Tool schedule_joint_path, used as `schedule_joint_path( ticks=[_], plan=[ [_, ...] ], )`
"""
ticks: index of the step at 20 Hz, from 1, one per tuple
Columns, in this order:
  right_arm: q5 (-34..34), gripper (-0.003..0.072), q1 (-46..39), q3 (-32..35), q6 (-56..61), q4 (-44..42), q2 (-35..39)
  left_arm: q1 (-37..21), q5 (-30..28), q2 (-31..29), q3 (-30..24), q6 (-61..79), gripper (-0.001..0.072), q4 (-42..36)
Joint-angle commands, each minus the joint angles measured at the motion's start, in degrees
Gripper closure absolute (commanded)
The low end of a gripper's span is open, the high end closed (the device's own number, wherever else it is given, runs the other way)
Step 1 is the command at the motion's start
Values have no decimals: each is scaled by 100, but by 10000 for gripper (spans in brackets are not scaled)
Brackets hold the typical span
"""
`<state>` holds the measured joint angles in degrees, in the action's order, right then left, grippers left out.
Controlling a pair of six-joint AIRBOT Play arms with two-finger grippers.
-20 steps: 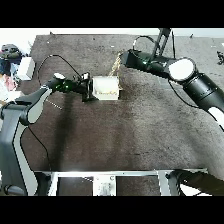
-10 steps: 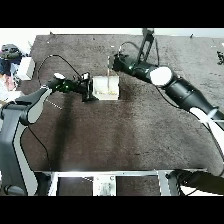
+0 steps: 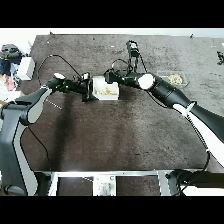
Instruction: Fold the box and place the chain.
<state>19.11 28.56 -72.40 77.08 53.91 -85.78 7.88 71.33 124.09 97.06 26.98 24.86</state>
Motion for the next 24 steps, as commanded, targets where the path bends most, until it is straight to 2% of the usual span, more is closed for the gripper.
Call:
schedule_joint_path(
  ticks=[1, 3, 4, 5, 7, 9, 13, 16, 19, 21, 24],
  plan=[
    [96, 225, -190, -17, 0, 629, 20, 0, 0, 2, 2, 2, 422, 0],
    [546, 373, -553, -267, -210, 850, 44, 0, -2, 2, 2, 2, 422, 2],
    [796, 373, -761, -444, -540, 837, 44, 0, 2, 2, 2, 2, 422, 0],
    [1115, 414, -986, -697, -949, 702, 2, 0, 0, 2, 2, 2, 422, 0],
    [2035, 414, -1482, -1386, -2087, -138, -302, 0, 0, 2, 2, 2, 422, 0],
    [2968, 475, -1954, -2002, -3217, -1187, -804, 0, 0, 2, 2, 2, 422, 0],
    [3993, 475, -2413, -2865, -4236, -2072, -1904, 0, 2, 2, 2, 2, 422, 0],
    [4339, 474, -2393, -3257, -4839, -2605, -2531, 0, 0, 2, 2, 2, 422, 0],
    [4448, 474, -2282, -3320, -5239, -2675, -2806, 0, 2, 2, 2, 2, 422, 0],
    [4791, 473, -2197, -3320, -5580, -2673, -2846, 0, 0, 2, 2, 2, 422, 0],
    [4903, 473, -2083, -3320, -5705, -2638, -2839, 0, 0, 2, 2, 2, 422, 0]
  ],
)
